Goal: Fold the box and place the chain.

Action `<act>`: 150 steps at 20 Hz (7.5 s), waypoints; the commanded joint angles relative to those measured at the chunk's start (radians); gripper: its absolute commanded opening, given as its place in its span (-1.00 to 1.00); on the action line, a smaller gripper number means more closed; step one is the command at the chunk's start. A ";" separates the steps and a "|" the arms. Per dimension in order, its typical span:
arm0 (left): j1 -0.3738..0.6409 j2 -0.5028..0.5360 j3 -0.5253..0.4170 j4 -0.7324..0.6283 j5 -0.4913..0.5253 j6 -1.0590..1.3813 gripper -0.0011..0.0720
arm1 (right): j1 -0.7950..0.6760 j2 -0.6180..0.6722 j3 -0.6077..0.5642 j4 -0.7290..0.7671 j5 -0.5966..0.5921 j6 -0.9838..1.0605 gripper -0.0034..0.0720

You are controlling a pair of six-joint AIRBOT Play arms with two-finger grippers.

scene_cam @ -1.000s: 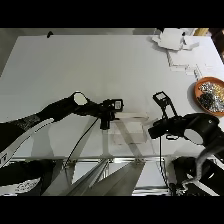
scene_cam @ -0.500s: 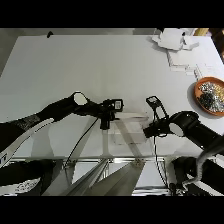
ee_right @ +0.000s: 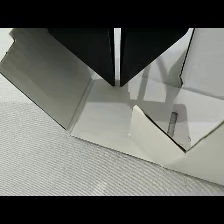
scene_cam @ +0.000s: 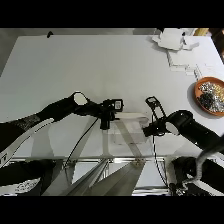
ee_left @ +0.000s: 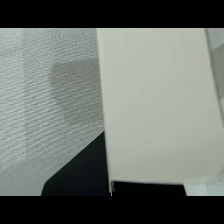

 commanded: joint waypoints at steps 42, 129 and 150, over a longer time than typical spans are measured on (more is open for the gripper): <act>-0.001 0.000 -0.001 0.000 -0.008 0.000 -0.94 | -0.067 0.460 -0.266 0.466 -0.259 -1.643 0.86; -0.001 0.000 -0.001 0.000 -0.008 0.000 -0.94 | -0.414 -0.127 -0.175 0.959 -0.048 -2.283 0.17; 0.002 0.018 -0.001 0.002 -0.105 -0.043 0.54 | -0.414 -0.127 -0.175 0.959 -0.048 -2.283 0.17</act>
